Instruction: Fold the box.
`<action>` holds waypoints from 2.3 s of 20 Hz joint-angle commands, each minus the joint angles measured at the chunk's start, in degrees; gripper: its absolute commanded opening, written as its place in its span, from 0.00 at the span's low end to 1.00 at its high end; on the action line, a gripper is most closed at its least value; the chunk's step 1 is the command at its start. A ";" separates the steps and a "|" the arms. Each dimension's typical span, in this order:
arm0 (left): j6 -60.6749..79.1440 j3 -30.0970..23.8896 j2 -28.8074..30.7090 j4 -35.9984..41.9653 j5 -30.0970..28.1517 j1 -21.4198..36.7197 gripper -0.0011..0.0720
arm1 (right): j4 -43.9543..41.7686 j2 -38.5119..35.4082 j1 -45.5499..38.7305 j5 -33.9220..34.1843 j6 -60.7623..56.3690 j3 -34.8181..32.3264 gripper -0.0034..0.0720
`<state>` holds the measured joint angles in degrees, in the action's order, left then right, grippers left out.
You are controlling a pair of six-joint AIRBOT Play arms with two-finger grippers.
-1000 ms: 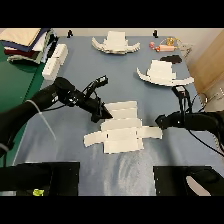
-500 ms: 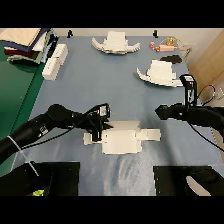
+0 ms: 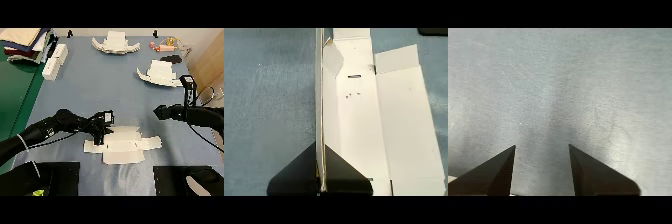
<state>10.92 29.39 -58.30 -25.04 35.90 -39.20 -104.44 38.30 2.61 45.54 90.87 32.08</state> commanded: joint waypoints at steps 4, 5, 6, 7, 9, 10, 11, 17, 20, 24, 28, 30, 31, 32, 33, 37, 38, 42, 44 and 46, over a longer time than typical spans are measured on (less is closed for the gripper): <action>0.24 0.68 3.74 -0.22 -5.16 -0.13 0.03 | -0.85 -0.04 0.02 0.02 -0.02 -0.09 0.74; 0.26 0.66 6.05 -0.50 -6.54 -0.13 0.03 | -0.87 -0.04 0.02 0.02 -0.02 -0.09 0.74; 0.42 0.42 7.89 -1.05 -7.04 -0.13 0.03 | -1.09 -0.04 0.02 0.00 -0.02 -0.09 0.74; 1.42 -0.22 9.46 -1.11 -7.06 -0.13 0.03 | -1.64 -0.04 0.02 0.02 -0.02 -0.09 0.74; 1.88 -2.29 10.78 -1.07 -9.88 -1.07 0.03 | -2.36 -0.04 0.02 0.00 -0.02 -0.09 0.74; 1.88 -3.56 10.86 -0.87 -12.61 -2.40 0.03 | -2.62 -0.04 0.02 -0.02 -0.02 -0.09 0.74; 1.88 -4.94 10.84 -0.63 -15.50 -4.31 0.03 | -2.95 -0.04 0.02 -0.02 0.00 -0.09 0.74; 1.46 -9.11 9.64 -0.39 -24.41 -12.48 0.03 | -3.98 -0.04 0.02 -0.07 -0.02 -0.09 0.74; 1.03 -9.27 7.50 -0.17 -23.65 -12.61 0.03 | -4.48 -0.04 0.02 -0.02 -0.02 -0.09 0.74; 1.05 -9.27 5.90 -0.17 -22.36 -12.61 0.03 | -4.48 -0.04 0.02 0.00 0.00 -0.09 0.74; 1.29 -7.48 8.52 -0.24 -23.08 -12.61 0.04 | -4.48 -0.04 0.02 -0.02 0.00 -0.09 0.74; 1.22 -6.05 10.47 -0.24 -23.32 -12.61 0.04 | -4.48 -0.04 0.02 -0.02 0.00 -0.09 0.74; 1.20 -5.31 11.30 -0.24 -23.30 -12.61 0.04 | -4.48 -0.04 0.02 0.00 0.00 -0.09 0.74; 1.25 -4.55 11.89 -0.26 -23.28 -12.61 0.04 | -4.48 -0.04 0.02 -0.02 0.00 -0.09 0.74; 1.25 -3.82 12.24 -0.26 -23.28 -12.61 0.04 | -4.48 -0.04 0.02 0.00 0.00 -0.09 0.74; 1.29 -3.08 12.63 -2.89 -22.51 -12.61 0.03 | -5.16 -0.04 0.02 0.00 0.00 -0.09 0.74; 1.29 -3.80 12.66 -2.86 -22.88 -12.63 0.03 | -5.57 -0.04 0.02 0.02 0.00 -0.09 0.74; 1.29 -7.17 12.68 -2.84 -29.24 -17.09 0.03 | -6.38 -0.04 0.02 -0.02 0.00 -0.09 0.74; 1.03 -8.66 12.59 -2.80 -31.65 -19.93 0.03 | -6.38 -0.04 0.02 -0.02 0.00 -0.09 0.74; 1.03 -10.19 12.50 -1.84 -31.82 -20.96 0.03 | -6.40 -0.04 0.02 -0.07 0.00 -0.09 0.74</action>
<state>12.05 21.12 -45.74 -27.55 6.68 -57.91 -110.59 38.30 2.61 45.54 90.87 32.03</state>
